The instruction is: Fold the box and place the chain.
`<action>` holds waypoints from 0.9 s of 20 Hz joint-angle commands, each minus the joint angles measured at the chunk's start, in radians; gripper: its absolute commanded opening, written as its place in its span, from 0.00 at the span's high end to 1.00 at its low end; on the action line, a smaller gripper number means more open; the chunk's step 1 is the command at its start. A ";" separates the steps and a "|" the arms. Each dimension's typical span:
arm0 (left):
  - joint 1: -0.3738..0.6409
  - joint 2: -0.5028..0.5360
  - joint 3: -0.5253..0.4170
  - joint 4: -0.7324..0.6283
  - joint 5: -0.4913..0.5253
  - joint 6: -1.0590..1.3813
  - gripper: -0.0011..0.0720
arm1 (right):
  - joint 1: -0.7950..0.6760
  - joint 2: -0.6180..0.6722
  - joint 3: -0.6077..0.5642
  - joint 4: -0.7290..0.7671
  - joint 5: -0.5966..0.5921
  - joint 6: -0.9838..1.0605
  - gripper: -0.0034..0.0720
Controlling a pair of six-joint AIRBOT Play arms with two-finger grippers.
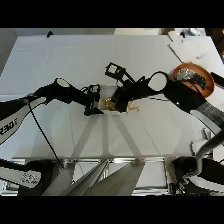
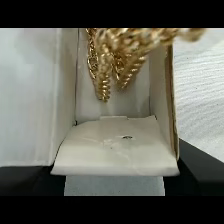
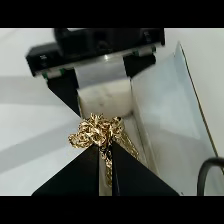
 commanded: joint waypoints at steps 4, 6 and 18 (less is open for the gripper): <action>0.000 0.001 0.000 0.000 0.000 0.000 0.52 | 0.015 -0.036 0.001 -0.153 -0.004 0.216 0.71; 0.000 0.001 0.000 0.000 0.000 0.000 0.52 | 0.015 -0.016 0.002 -0.153 0.000 0.214 0.68; 0.000 0.001 0.000 0.000 0.000 0.000 0.52 | -0.173 0.196 0.001 -0.377 0.209 0.137 0.57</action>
